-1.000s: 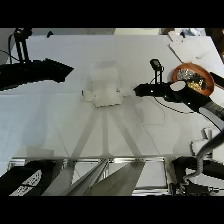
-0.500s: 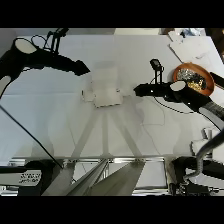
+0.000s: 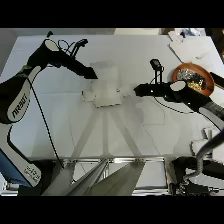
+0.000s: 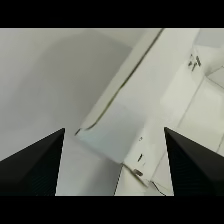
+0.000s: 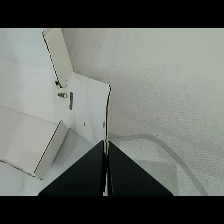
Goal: Fold the box and place the chain.
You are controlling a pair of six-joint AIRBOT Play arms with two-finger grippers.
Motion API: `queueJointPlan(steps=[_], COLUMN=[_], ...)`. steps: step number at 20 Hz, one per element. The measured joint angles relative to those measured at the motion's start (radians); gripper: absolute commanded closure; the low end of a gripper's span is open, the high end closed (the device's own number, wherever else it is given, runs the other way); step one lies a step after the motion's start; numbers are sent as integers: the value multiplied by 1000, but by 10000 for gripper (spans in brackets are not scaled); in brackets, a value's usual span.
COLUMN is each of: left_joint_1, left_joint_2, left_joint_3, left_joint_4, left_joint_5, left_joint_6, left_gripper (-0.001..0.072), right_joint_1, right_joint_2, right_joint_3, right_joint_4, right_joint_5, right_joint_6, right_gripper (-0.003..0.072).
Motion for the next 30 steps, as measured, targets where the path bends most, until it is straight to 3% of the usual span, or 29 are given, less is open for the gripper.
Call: queueJointPlan(steps=[5,8,10,11,13,15,30], left_joint_1=[-30,-44,-49,-50,-53,-53,-80], left_joint_2=[-24,-28,-30,-31,-32,-37,-50], left_joint_3=[17,20,20,20,20,21,21], left_joint_4=[0,2,2,2,2,0,11], left_joint_5=[-67,-82,-85,-85,-87,-89,-80], left_joint_6=[100,158,194,211,240,262,317], left_gripper=[39,312,342,396,622,701,701], right_joint_1=[0,0,0,0,0,0,0], right_joint_2=[0,0,0,0,0,0,0], right_joint_3=[0,0,0,0,0,0,0], right_joint_4=[0,0,0,0,0,0,-1], right_joint_5=[0,0,0,0,0,-2,0], right_joint_6=[0,0,0,0,0,0,0], right_gripper=[678,678,678,678,678,678,678])
